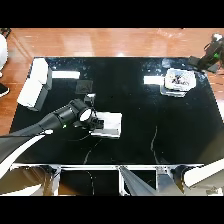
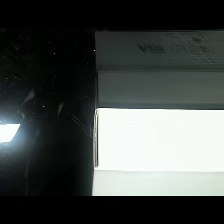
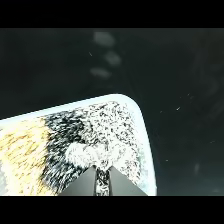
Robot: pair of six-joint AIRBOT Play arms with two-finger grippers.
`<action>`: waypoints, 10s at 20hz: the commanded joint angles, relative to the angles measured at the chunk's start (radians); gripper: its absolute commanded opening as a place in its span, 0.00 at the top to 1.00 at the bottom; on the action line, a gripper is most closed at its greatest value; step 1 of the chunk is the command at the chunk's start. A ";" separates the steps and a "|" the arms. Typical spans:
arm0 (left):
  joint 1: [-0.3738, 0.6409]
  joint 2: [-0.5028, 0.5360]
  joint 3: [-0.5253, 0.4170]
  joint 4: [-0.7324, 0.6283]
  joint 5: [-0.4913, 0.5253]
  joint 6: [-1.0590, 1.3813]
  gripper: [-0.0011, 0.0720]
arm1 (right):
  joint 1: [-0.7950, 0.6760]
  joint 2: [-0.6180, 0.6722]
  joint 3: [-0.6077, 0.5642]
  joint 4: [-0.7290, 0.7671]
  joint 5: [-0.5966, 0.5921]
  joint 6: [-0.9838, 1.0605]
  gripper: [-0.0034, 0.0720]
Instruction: Fold the box and place the chain.
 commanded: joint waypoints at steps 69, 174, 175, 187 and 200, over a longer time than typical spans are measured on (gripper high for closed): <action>-0.003 0.000 0.000 -0.018 0.022 0.000 0.95 | 0.896 0.721 -0.435 0.469 -0.175 -0.161 0.93; -0.001 0.000 0.000 -0.033 0.024 0.001 0.95 | 0.551 0.335 -0.855 -0.240 0.417 0.258 0.92; -0.002 0.000 0.000 -0.033 0.024 0.001 0.95 | 0.551 0.363 -0.855 -0.234 0.410 0.250 0.92; -0.001 0.000 0.000 -0.029 0.031 0.002 0.95 | 0.552 0.864 -0.855 0.416 0.045 -0.288 0.92; -0.002 0.000 0.000 -0.030 0.049 0.001 0.95 | 0.857 0.779 -0.855 0.838 0.218 -0.366 0.92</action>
